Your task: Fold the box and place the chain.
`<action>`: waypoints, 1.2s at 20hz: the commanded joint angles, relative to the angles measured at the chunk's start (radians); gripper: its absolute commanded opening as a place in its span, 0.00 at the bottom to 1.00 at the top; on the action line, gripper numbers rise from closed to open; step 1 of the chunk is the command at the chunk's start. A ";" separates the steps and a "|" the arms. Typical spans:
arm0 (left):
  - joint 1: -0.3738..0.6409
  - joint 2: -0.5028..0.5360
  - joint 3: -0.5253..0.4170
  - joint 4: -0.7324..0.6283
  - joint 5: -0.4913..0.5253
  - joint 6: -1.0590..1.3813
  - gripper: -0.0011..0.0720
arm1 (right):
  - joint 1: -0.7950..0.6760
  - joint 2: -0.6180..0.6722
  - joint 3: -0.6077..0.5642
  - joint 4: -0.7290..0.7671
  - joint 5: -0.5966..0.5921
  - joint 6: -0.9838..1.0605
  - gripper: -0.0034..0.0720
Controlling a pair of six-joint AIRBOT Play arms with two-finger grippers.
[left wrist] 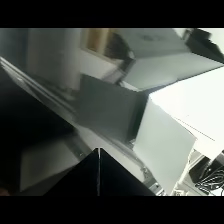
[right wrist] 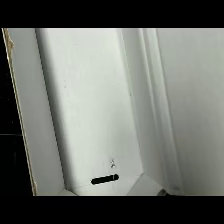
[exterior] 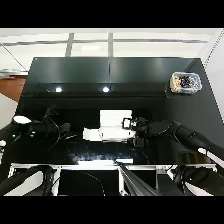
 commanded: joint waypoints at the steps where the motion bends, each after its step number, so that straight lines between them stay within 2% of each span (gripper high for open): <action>1: -0.104 -0.045 -0.038 -0.109 0.101 0.032 0.06 | 0.001 0.000 0.000 0.000 0.000 0.000 0.76; 4: -0.203 -0.072 -0.038 -0.200 0.169 0.053 0.06 | 0.001 0.000 0.000 0.000 0.000 0.000 0.76; 7: -0.279 -0.079 -0.038 -0.301 0.167 0.160 0.06 | 0.001 0.000 0.000 0.000 0.000 0.000 0.76; 10: -0.311 -0.079 -0.035 -0.323 0.161 0.169 0.06 | 0.001 0.000 0.000 0.000 0.000 0.000 0.76; 11: -0.310 -0.077 -0.032 -0.322 0.153 0.169 0.12 | 0.001 0.000 0.000 0.000 0.000 0.000 0.76; 12: -0.310 -0.072 -0.028 -0.322 0.146 0.169 0.32 | 0.001 0.000 0.000 0.000 0.000 0.000 0.76; 13: -0.310 -0.067 -0.021 -0.321 0.135 0.169 0.60 | 0.001 0.000 0.000 0.000 0.000 0.000 0.76; 14: -0.310 -0.061 -0.012 -0.320 0.125 0.164 0.83 | 0.001 0.000 0.000 0.000 0.000 0.000 0.76; 15: -0.310 -0.054 -0.001 -0.319 0.105 0.162 0.88 | 0.001 0.000 0.000 0.000 0.000 0.000 0.76; 19: -0.313 -0.046 0.043 -0.322 0.026 0.153 0.88 | 0.001 0.000 0.000 0.000 0.000 0.000 0.76; 24: -0.315 -0.046 0.067 -0.321 0.013 0.107 0.88 | 0.001 0.000 0.000 0.000 0.000 0.000 0.76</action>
